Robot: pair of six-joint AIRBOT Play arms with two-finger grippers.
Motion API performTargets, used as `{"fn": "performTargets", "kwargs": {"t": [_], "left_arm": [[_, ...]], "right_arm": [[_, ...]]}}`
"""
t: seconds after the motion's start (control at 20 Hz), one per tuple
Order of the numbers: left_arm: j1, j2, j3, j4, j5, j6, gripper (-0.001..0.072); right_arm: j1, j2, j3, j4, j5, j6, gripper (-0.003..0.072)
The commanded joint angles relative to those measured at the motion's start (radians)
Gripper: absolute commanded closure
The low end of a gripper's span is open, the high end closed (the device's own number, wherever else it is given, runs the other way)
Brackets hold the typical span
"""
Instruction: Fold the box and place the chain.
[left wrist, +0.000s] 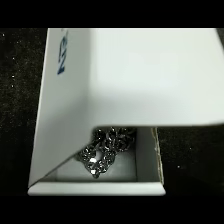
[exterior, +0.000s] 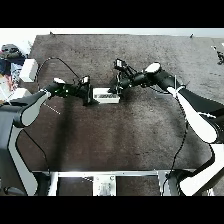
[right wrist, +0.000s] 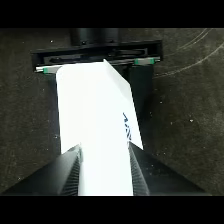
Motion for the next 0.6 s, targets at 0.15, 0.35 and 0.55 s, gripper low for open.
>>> {"fn": "performTargets", "kwargs": {"t": [0.15,0.35,0.55], "left_arm": [[0.0,0.0,0.0,0.0,0.0,0.0,0.0424],[0.0,0.0,0.0,0.0,0.0,0.0,0.0424],[0.0,0.0,0.0,0.0,0.0,0.0,0.0424]], "right_arm": [[0.002,-0.013,0.0,-0.002,0.024,-0.026,0.0351],[0.002,-0.049,0.0,-0.001,0.023,-0.027,0.035],[0.005,-0.061,0.0,0.002,-0.004,-0.026,0.0322]]}}
